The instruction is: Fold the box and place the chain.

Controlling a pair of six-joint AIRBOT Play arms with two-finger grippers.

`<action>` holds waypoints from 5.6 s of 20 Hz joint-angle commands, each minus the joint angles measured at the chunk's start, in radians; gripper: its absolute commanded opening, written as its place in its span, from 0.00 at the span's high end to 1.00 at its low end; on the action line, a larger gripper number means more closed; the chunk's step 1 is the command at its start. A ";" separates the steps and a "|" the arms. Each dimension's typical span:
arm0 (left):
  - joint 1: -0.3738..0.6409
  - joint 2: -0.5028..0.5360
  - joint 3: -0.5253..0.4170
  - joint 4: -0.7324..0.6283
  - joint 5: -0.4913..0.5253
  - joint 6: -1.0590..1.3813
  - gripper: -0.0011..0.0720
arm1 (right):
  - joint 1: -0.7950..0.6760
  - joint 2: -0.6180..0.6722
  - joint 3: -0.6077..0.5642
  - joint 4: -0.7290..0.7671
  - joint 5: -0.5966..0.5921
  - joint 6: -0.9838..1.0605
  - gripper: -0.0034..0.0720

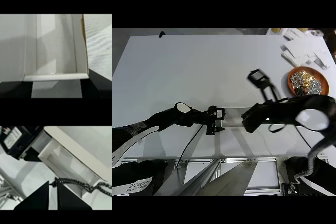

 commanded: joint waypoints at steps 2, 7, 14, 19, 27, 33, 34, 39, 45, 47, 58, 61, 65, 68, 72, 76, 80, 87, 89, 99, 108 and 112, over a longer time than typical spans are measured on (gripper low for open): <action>0.001 0.000 0.000 0.000 0.000 0.000 0.89 | 0.033 -0.142 -0.006 -0.039 -0.081 0.008 0.93; 0.001 0.000 0.000 0.000 0.000 0.000 0.89 | 0.033 -0.232 -0.006 -0.040 -0.099 -0.015 0.93; 0.001 0.000 0.000 0.000 0.000 0.000 0.89 | 0.044 -0.241 0.005 -0.053 -0.061 -0.020 0.69; 0.001 0.000 0.000 0.000 0.000 0.000 0.89 | -0.081 -0.114 0.104 -0.171 0.145 -0.018 0.80; 0.001 0.000 0.000 0.000 0.000 0.000 0.89 | -0.438 -0.117 0.021 -0.264 0.208 0.122 0.93; 0.001 0.000 0.000 0.000 0.000 0.000 0.89 | -0.457 -0.258 -0.089 -0.257 0.060 0.178 0.64; 0.001 0.000 0.000 0.000 0.000 0.000 0.89 | -0.457 -0.281 -0.089 -0.256 0.050 0.183 0.64; 0.001 0.000 0.000 0.000 0.000 0.000 0.89 | -0.457 -0.358 -0.089 -0.259 -0.011 0.234 0.56; 0.001 0.000 0.000 0.000 0.000 0.000 0.89 | -0.457 -0.404 -0.089 -0.259 -0.050 0.276 0.56; 0.001 0.000 0.000 0.000 0.000 0.000 0.89 | -0.457 -0.405 -0.089 -0.259 -0.052 0.282 0.59; 0.001 0.000 0.000 0.000 0.000 0.000 0.89 | -0.457 -0.430 -0.089 -0.272 -0.039 0.323 0.67; 0.001 0.001 0.000 0.000 0.000 0.000 0.89 | -0.457 -0.434 -0.089 -0.275 -0.038 0.322 0.86; 0.001 0.000 0.000 0.000 0.000 0.000 0.89 | -0.441 -0.428 -0.089 -0.276 -0.025 0.268 0.93; 0.001 0.000 0.000 0.000 0.000 0.000 0.89 | -0.413 -0.398 -0.089 -0.283 -0.020 0.254 0.93; 0.001 0.000 0.000 0.000 0.000 0.000 0.89 | -0.363 -0.295 -0.089 -0.288 0.000 0.242 0.93; 0.001 0.000 0.000 0.000 0.000 0.000 0.89 | -0.317 -0.180 -0.089 -0.289 0.019 0.244 0.93; 0.001 0.000 0.000 0.000 0.000 0.000 0.89 | -0.322 -0.208 -0.094 -0.319 0.021 0.327 0.72; 0.001 0.001 0.000 0.000 0.000 0.000 0.89 | -0.322 -0.301 -0.117 -0.319 0.068 0.297 0.46; 0.001 0.000 0.000 0.000 0.000 0.000 0.89 | -0.321 -0.326 -0.117 -0.317 0.066 0.307 0.48; 0.001 0.000 0.000 0.000 0.000 0.000 0.89 | -0.321 -0.389 -0.121 -0.315 0.058 0.334 0.57; 0.001 0.000 0.000 0.000 0.000 0.000 0.89 | -0.322 -0.339 -0.121 -0.319 0.023 0.330 0.62; 0.001 0.001 0.000 0.000 0.000 0.000 0.89 | -0.322 -0.363 -0.125 -0.322 0.019 0.334 0.62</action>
